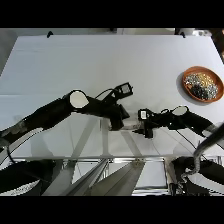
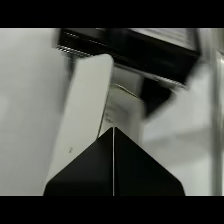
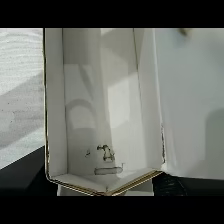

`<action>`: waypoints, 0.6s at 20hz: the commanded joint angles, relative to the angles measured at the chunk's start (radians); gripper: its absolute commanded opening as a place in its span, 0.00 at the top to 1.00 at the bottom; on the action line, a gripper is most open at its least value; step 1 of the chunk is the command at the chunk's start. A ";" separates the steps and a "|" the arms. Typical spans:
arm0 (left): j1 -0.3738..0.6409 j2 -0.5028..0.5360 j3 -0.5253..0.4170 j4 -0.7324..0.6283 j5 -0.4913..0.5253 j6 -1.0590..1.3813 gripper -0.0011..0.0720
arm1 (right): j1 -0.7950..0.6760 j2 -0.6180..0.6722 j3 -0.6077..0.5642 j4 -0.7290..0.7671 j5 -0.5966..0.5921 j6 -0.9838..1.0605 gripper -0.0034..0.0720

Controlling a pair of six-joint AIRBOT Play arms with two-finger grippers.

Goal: Fold the box and place the chain.

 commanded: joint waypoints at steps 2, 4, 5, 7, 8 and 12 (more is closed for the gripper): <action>0.053 -0.119 0.000 -0.080 0.239 -0.074 0.98 | 0.000 0.000 0.001 0.000 0.000 0.000 0.41; 0.081 -0.166 0.000 -0.080 0.198 -0.095 0.98 | 0.000 0.000 0.001 0.000 0.000 0.000 0.41; 0.084 -0.182 0.000 -0.080 0.183 -0.095 0.98 | 0.000 0.000 0.001 0.000 0.000 0.000 0.41; 0.084 -0.208 0.000 -0.078 0.153 -0.091 0.98 | 0.000 0.000 0.001 0.000 0.000 0.000 0.41; 0.081 -0.217 0.000 -0.078 0.135 -0.089 0.98 | 0.000 0.000 0.001 0.000 0.000 0.000 0.41; 0.080 -0.232 0.000 -0.077 0.117 -0.066 0.98 | 0.000 0.000 0.001 0.000 0.000 0.000 0.41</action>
